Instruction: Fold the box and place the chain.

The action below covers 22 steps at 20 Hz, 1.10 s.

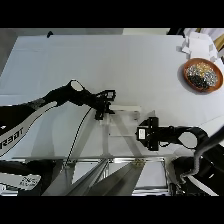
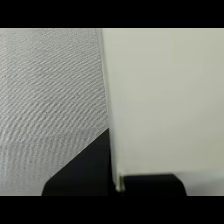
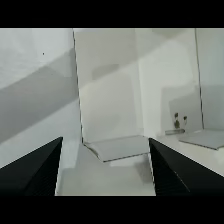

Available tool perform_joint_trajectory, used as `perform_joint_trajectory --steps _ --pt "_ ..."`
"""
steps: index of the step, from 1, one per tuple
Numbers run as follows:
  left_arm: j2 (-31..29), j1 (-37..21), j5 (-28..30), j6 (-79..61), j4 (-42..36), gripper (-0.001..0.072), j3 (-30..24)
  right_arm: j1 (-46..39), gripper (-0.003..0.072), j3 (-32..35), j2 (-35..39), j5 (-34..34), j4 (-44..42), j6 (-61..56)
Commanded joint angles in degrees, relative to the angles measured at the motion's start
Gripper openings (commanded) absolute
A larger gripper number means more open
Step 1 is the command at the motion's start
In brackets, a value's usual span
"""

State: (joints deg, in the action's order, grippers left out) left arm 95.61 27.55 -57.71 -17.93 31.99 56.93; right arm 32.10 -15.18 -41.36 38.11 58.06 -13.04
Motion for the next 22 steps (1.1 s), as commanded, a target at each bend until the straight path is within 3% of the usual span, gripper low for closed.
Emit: perform_joint_trajectory --steps 1,13,22 --pt "0.0 0.0 0.1 0.0 0.0 0.0009 0.0 2.1 0.0602 1.2 -0.1 -3.4 0.5 0.5" --pt "0.0 0.0 0.0 0.0 0.0 0.0009 0.0 2.1 0.0602 3.9 -4.7 -16.6 0.6 0.5" --pt "0.0 0.0 0.0 0.0 0.0 0.0009 0.0 2.1 0.0601 0.0 -4.6 -16.7 0.6 0.4"
